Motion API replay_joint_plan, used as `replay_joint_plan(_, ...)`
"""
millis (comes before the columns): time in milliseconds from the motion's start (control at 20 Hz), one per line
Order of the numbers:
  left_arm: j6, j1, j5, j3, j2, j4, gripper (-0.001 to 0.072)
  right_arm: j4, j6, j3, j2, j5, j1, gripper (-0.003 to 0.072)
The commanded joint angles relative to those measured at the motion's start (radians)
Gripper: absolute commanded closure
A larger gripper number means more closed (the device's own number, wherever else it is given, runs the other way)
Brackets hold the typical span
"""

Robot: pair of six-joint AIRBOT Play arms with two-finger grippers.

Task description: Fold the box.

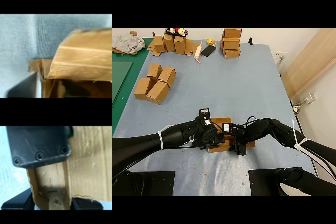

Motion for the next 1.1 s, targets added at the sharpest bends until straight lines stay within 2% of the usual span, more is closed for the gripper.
replay_joint_plan(0, 0.005, 0.0, -0.014, 0.014, -0.002, 0.016, 0.0559, 0.0, 0.0, 0.0, 0.0, 0.0, 0.001, 0.0246)
replay_joint_plan(200, 0.003, 0.0, -0.023, 0.014, -0.002, 0.015, 0.0562, 0.0, 0.0, 0.0, 0.0, 0.0, 0.001, 0.0245)
replay_joint_plan(250, 0.003, 0.0, -0.025, 0.014, -0.002, 0.015, 0.0631, 0.0, 0.0, 0.0, 0.0, 0.0, 0.001, 0.0246)
replay_joint_plan(300, 0.002, 0.0, -0.023, 0.014, -0.002, 0.014, 0.0668, 0.0, 0.0, 0.0, 0.0, 0.0, 0.001, 0.0246)
replay_joint_plan(700, 0.003, 0.0, -0.019, 0.014, -0.002, 0.011, 0.0655, 0.0, 0.0, 0.0, 0.0, 0.0, 0.001, 0.0246)
replay_joint_plan(750, 0.003, 0.0, -0.015, 0.014, -0.002, 0.011, 0.0503, 0.0, 0.0, 0.0, 0.0, 0.0, 0.001, 0.0245)
replay_joint_plan(800, 0.003, 0.0, -0.012, 0.014, -0.002, 0.011, 0.0313, 0.0, 0.0, 0.0, 0.0, 0.0, 0.001, 0.0246)
replay_joint_plan(850, 0.003, 0.0, -0.012, 0.014, -0.002, 0.011, 0.0282, 0.0, 0.0, 0.0, 0.0, 0.0, 0.001, 0.0245)
replay_joint_plan(1050, 0.006, 0.0, -0.014, 0.014, 0.024, 0.005, 0.0283, 0.0, 0.0, 0.0, 0.0, 0.0, 0.001, 0.0245)
